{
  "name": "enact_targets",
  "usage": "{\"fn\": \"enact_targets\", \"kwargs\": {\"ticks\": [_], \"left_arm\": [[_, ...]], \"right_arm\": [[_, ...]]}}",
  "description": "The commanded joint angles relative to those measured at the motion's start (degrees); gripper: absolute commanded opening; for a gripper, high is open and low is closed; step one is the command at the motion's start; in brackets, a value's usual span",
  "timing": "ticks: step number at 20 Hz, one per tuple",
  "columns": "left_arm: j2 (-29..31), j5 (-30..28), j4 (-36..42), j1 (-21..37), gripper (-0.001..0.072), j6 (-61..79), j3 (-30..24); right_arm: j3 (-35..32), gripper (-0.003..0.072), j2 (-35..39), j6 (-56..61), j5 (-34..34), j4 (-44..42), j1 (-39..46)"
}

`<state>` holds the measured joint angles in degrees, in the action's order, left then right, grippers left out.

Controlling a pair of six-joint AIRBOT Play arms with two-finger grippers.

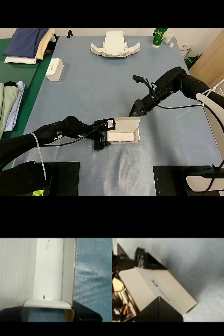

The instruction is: Fold the box.

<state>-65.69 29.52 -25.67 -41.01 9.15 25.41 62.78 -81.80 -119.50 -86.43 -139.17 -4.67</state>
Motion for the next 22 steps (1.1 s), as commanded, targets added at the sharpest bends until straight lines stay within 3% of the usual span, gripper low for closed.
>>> {"fn": "enact_targets", "kwargs": {"ticks": [1,4,9,13,16,19,21,22], "left_arm": [[-0.04,0.0,-0.02,0.02,0.0444,0.0,0.02],[-0.04,0.0,-0.02,0.02,0.0444,0.0,0.02],[-0.04,0.0,-0.02,0.02,0.0444,0.0,0.02],[-0.04,0.0,-0.02,0.02,0.0444,0.0,0.02],[-0.04,-0.02,-0.02,0.02,0.0444,0.0,0.02],[-0.04,-0.02,-0.02,0.02,0.0444,0.0,0.02],[-0.04,0.0,-0.02,0.02,0.0444,0.0,0.02],[-0.04,0.0,-0.02,0.02,0.0444,0.0,0.02]], "right_arm": [[-2.1,0.0002,4.0,-2.56,-0.81,4.13,-4.74],[-9.38,0.0002,11.1,-3.48,6.97,8.13,-8.22],[-24.48,0.0002,25.24,-10.49,29.64,11.47,-16.5],[-30.58,0.0002,32.94,-14.4,45.38,16.2,-24.13],[-31.82,0.0011,34.36,-18.82,50.27,21.27,-28.37],[-31.82,0.0304,34.36,-26.86,50.36,21.35,-31.21],[-31.85,0.0327,34.25,-31.67,50.07,22.08,-32.76],[-31.85,0.0474,33.97,-33.53,49.96,22.25,-33.42]]}}
